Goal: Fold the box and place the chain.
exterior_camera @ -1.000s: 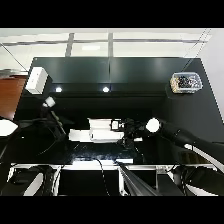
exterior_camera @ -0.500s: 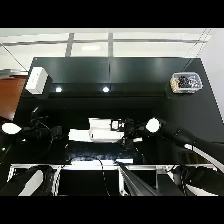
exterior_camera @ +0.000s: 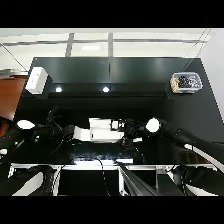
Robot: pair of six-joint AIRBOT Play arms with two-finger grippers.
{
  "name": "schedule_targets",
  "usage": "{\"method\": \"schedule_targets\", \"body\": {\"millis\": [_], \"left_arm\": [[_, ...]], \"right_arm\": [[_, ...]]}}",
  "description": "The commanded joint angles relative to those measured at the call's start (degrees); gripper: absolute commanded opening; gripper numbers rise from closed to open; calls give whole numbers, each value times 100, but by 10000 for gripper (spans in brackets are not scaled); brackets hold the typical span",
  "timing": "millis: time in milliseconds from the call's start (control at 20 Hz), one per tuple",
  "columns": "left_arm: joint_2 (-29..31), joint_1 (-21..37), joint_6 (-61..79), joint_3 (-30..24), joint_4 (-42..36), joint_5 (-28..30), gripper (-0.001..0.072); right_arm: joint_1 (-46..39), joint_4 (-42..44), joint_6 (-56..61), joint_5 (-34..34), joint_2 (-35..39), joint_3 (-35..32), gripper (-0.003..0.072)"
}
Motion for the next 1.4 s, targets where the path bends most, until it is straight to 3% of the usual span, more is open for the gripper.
{"method": "schedule_targets", "body": {"millis": [0,200,250,600,1050,1350], "left_arm": [[13,-94,264,127,33,-79,555],[103,-114,365,472,33,-518,578],[116,-127,365,544,7,-597,709],[199,-673,138,782,7,-890,705],[216,-1696,-435,789,9,-181,704],[216,-1827,-643,791,50,11,707]], "right_arm": [[2,2,2,0,-2,-2,464],[2,4,2,0,-2,-2,465],[2,2,2,0,-2,-2,464],[2,4,4,0,-2,-2,464],[2,2,4,0,-2,-2,464],[2,2,2,0,-2,-2,464]]}}
